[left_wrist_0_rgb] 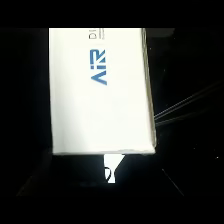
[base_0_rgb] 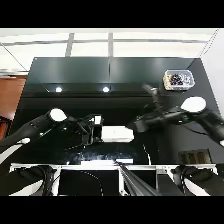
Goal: Fold the box and place the chain.
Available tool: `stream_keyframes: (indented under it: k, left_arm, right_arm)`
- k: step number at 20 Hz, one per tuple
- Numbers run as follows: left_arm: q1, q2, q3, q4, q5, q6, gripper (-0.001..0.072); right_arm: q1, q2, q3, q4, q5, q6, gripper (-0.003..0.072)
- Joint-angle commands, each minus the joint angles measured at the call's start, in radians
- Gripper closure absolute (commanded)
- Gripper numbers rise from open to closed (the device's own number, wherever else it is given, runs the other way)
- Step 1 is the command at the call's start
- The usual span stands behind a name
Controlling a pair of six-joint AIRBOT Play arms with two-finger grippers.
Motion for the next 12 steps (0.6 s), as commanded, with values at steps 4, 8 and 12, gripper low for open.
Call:
stream_keyframes:
  k: [4,8,12]
  left_arm:
    - [0.04,0.232,0.001,0.343,-0.095,-0.364,-0.0005]
    - [-0.045,0.297,0.039,0.216,-0.047,-0.532,0.0001]
    - [-0.199,0.133,0.154,0.183,0.04,-0.567,0.0001]
  right_arm:
    - [-0.274,0.175,0.018,-0.167,0.139,0.07,0.0671]
    - [-0.302,0.175,0.017,-0.193,0.065,0.069,0.0671]
    - [-0.303,0.175,0.018,-0.213,-0.023,0.069,0.0671]
